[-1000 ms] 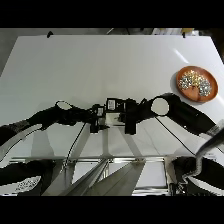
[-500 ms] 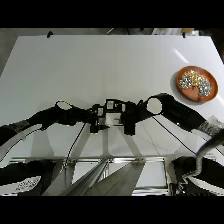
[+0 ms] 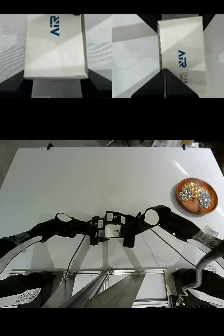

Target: Fold the box and place the chain.

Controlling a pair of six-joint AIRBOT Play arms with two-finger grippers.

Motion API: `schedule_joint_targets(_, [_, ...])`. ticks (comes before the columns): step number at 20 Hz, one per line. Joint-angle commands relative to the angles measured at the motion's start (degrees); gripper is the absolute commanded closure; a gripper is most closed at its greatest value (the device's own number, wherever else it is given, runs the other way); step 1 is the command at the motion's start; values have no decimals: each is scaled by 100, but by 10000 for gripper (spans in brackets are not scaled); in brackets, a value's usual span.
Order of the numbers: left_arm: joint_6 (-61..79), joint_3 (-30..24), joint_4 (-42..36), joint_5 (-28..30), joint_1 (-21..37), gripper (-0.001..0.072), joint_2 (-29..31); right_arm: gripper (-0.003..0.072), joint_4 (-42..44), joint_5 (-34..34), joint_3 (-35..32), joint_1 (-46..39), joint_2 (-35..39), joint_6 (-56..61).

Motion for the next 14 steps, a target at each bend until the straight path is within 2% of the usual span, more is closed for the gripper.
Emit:
schedule_joint_targets(1, [-2,2,-22,-24,2,456,7,669,-55,20,2,-2,164,24])
schedule_joint_targets(5, [-4,2,-22,-24,2,456,7,669,-835,-20,22,-15,848,1014])
schedule_joint_targets(7, [-2,2,-22,-26,2,456,7,670,-1241,210,22,-186,1250,1561])
schedule_joint_targets(10, [-2,2,-22,-24,2,456,7,670,-1604,1029,20,-826,1733,1954])
schedule_joint_targets(14, [-2,2,-20,-24,2,456,7,670,-2361,1937,9,-2321,1759,2778])
